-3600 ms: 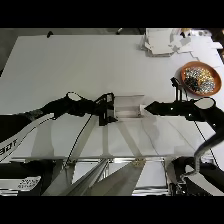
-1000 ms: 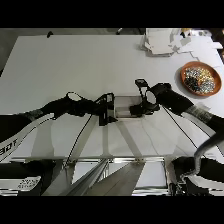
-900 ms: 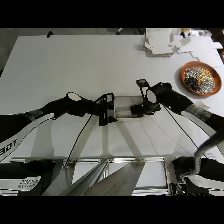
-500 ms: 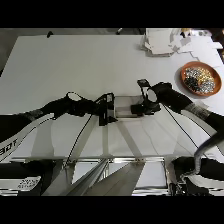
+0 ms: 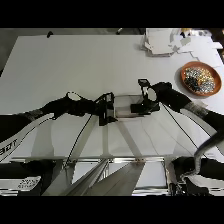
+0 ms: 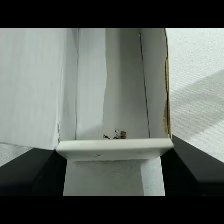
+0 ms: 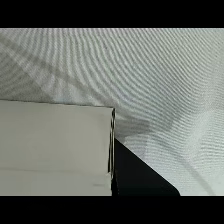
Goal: Fold the box and place the chain.
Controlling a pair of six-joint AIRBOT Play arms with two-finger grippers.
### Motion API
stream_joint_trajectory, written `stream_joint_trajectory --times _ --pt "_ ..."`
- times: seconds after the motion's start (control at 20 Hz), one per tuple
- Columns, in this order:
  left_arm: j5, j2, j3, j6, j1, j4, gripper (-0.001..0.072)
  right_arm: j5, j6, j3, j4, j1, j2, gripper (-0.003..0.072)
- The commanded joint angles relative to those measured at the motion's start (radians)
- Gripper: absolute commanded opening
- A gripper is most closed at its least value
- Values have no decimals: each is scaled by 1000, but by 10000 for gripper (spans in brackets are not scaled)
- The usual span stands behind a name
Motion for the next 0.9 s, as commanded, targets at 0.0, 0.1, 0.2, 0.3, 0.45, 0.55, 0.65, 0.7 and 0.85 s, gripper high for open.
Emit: stream_joint_trajectory --times 0.0,0.1,0.2,0.3,0.45,0.55,0.65,0.7,0.85 --pt "1 1 0 0 -1 0 151 -5 -7 -1 21 1 -7 16" --pt "1 0 0 1 -1 0 151 -5 -19 -1 21 1 -7 156" --pt "1 0 0 0 -1 0 151 -7 -23 -1 21 1 -7 195" --pt "1 0 0 1 -1 0 151 -9 -23 -1 21 1 -7 67" --pt "1 0 0 1 -1 0 151 -9 -24 -1 21 1 -7 26" --pt "1 0 0 1 -1 0 151 -3 -26 -1 26 1 -3 57" --pt "1 0 0 1 -1 0 151 37 -90 -1 23 1 19 57" --pt "1 0 0 1 -1 0 151 58 -123 -1 11 1 42 60" --pt "1 0 0 0 -1 0 151 93 -153 -1 -55 1 131 458"
